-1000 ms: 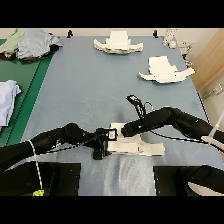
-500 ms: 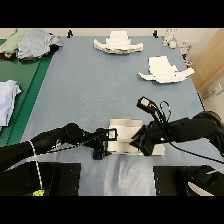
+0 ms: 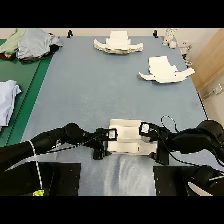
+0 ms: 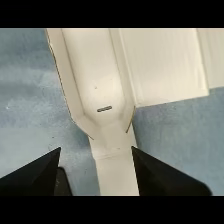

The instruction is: Fold the box.

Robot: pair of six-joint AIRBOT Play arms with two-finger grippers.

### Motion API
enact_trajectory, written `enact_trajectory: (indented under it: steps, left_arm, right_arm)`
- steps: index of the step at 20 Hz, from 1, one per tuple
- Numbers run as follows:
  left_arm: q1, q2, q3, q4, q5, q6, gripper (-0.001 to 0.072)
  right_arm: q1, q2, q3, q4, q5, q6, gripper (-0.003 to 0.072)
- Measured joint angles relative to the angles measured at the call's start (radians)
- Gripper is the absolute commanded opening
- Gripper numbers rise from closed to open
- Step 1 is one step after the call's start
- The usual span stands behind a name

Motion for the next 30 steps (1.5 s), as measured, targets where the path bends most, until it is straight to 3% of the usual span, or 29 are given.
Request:
enact_trajectory:
  steps: [3,6,7,10,11,12,18,19,20,21,23,24,30]
  left_arm:
    - [0.0,0.0,0.0,0.0,0.0,0.0,0.0523]
    - [0.0,0.0,0.0,0.0,0.0,0.0,0.0523]
    - [0.0,0.0,0.0,0.0,0.0,0.0,0.0523]
    - [0.0,0.0,0.0,0.0,0.0,0.0,0.0523]
    - [0.0,0.0,0.0,0.0,0.0,0.0,0.0523]
    - [0.0,0.0,0.0,0.0,0.0,0.0,0.0523]
    - [0.0,0.0,0.0,0.0,0.0,0.0,0.0523]
    - [0.0,0.0,0.0,0.0,0.0,0.0,0.0523]
    - [0.0,0.0,0.0,0.0,0.0,0.0,0.0523]
    - [0.0,0.0,0.0,0.0,0.0,0.0,0.0523]
    - [0.0,0.0,0.0,0.0,0.0,0.0,0.0523]
    - [0.0,0.0,0.0,0.0,0.0,0.0,0.0523]
    - [0.0,0.0,0.0,0.0,0.0,0.0,0.0523]
  right_arm:
    - [0.001,-0.025,-0.019,-0.019,0.058,-0.066,0.0705]
    - [0.001,-0.073,-0.028,0.008,0.108,-0.126,0.0616]
    - [0.001,-0.088,-0.03,0.018,0.125,-0.145,0.0537]
    - [0.001,-0.117,-0.033,0.041,0.166,-0.192,0.0184]
    - [0.001,-0.123,-0.033,0.047,0.175,-0.201,0.0104]
    - [0.001,-0.128,-0.033,0.055,0.183,-0.208,0.0077]
    - [0.044,-0.146,-0.033,0.083,0.216,-0.232,0.0081]
    - [0.051,-0.15,-0.033,0.087,0.224,-0.238,0.0137]
    - [0.057,-0.155,-0.033,0.093,0.23,-0.243,0.0388]
    - [0.064,-0.162,-0.034,0.098,0.238,-0.249,0.0529]
    - [0.075,-0.173,-0.034,0.106,0.256,-0.254,0.0547]
    - [0.079,-0.179,-0.034,0.112,0.268,-0.255,0.06]
    - [0.087,-0.191,-0.033,0.131,0.292,-0.258,0.0581]
